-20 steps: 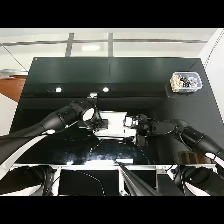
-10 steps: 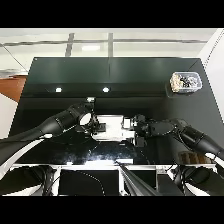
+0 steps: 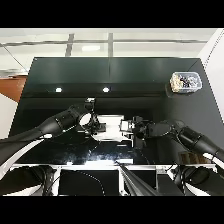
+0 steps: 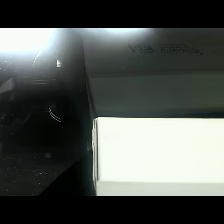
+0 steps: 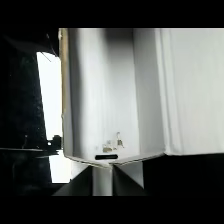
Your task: Fold the box and place the chain.
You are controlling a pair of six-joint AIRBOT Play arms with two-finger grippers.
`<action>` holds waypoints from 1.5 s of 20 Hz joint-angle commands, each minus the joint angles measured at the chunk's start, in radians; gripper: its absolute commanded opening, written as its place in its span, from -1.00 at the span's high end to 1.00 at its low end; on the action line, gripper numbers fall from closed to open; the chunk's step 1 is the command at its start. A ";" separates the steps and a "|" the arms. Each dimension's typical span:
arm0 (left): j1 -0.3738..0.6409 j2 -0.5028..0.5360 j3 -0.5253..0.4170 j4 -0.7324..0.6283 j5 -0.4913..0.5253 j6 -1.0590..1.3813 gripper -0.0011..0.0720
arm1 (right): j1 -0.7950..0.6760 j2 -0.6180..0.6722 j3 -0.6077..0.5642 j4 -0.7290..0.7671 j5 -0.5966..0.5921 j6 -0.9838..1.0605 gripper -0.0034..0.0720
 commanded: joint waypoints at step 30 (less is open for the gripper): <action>0.001 -0.001 0.000 -0.002 -0.010 0.003 0.90 | 0.059 -0.026 0.007 -0.022 0.111 -0.027 0.08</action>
